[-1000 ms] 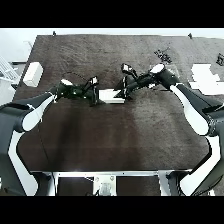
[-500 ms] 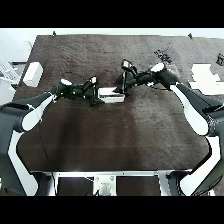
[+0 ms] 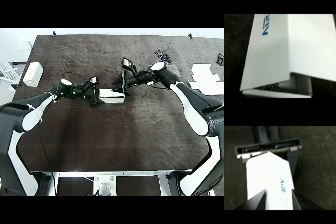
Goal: Fold the box and place the chain.
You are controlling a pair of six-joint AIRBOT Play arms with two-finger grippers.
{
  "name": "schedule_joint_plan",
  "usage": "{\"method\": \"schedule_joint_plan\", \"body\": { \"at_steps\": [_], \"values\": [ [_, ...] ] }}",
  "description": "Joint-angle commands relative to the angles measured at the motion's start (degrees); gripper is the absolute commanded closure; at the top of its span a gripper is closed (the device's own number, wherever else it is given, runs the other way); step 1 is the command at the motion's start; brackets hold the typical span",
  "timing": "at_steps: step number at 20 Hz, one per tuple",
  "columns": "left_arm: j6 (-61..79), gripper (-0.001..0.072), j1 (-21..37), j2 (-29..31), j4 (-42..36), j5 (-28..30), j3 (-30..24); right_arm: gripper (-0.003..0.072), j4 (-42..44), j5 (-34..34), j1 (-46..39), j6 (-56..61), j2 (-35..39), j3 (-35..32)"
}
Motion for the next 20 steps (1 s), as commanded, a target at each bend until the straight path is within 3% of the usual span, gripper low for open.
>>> {"method": "schedule_joint_plan", "body": {
  "at_steps": [1, 20],
  "values": [
    [-0.02, 0.0376, 0.0, 0.0, 0.0, 0.02, -0.02, 0.0334, -2.21, -0.02, 0.02, 0.04, -0.04, -1.42],
    [-0.02, 0.0376, 0.0, 0.0, 0.0, 0.0, -0.02, 0.0335, -0.24, -3.08, 0.26, -1.33, -0.98, -0.26]
  ]
}}
